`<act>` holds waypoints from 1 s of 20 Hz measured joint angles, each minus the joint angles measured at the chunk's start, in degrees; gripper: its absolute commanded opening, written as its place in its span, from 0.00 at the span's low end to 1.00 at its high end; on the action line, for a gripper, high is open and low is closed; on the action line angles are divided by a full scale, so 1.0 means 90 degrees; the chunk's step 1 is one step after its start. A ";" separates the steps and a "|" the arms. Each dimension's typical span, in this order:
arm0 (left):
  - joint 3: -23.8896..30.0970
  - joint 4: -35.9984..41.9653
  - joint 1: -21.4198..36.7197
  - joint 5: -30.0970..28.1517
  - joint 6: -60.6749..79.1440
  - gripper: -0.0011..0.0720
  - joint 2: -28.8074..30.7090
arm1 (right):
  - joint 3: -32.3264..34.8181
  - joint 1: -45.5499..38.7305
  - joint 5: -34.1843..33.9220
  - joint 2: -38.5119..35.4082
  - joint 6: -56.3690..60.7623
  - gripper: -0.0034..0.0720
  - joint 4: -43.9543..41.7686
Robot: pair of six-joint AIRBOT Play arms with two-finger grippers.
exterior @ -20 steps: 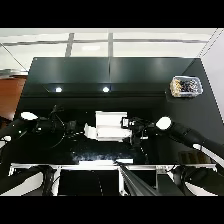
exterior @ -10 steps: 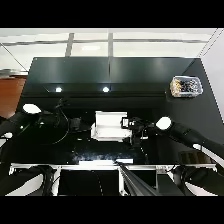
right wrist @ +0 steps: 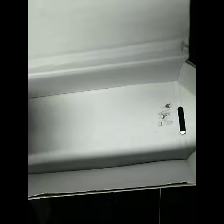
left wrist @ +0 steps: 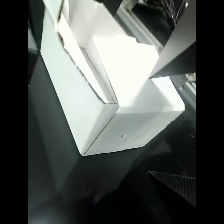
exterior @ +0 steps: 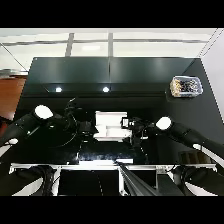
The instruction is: Fold the box and place the chain.
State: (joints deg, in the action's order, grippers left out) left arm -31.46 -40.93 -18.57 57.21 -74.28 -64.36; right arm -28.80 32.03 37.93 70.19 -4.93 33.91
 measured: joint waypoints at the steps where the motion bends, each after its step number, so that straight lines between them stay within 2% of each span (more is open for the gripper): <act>1: -0.0002 -0.0124 -0.0121 -0.0102 -0.0163 0.95 0.0012 | 0.0000 0.0000 0.0000 0.0000 0.0000 0.78 0.0000; 11: -0.0019 -0.0597 -0.0794 -0.0799 -0.0967 0.94 0.0019 | 0.0000 0.0000 -0.0002 0.0000 0.0002 0.78 0.0002; 14: -0.0185 -0.1239 -0.1161 -0.0916 -0.1617 0.94 0.0019 | 0.0000 0.0000 0.0000 0.0000 0.0002 0.78 0.0002; 15: -0.0279 -0.1579 -0.1304 -0.0933 -0.1943 0.92 0.0019 | 0.0000 0.0000 -0.0002 0.0000 0.0002 0.78 0.0002; 17: -0.0495 -0.2302 -0.1617 -0.0959 -0.2693 0.75 0.0017 | 0.0000 0.0000 0.0000 0.0000 0.0002 0.78 0.0002; 19: -0.0690 -0.2897 -0.1916 -0.0967 -0.3342 0.74 -0.0002 | 0.0000 0.0000 -0.0002 0.0000 0.0002 0.78 0.0002; 20: -0.0772 -0.3126 -0.2059 -0.0967 -0.3616 0.68 -0.0017 | 0.0000 0.0000 0.0000 0.0000 0.0002 0.78 0.0002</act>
State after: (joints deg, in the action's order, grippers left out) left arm -38.41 -69.06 -37.10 48.51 -106.83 -64.51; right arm -28.80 32.03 37.93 70.19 -4.91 33.93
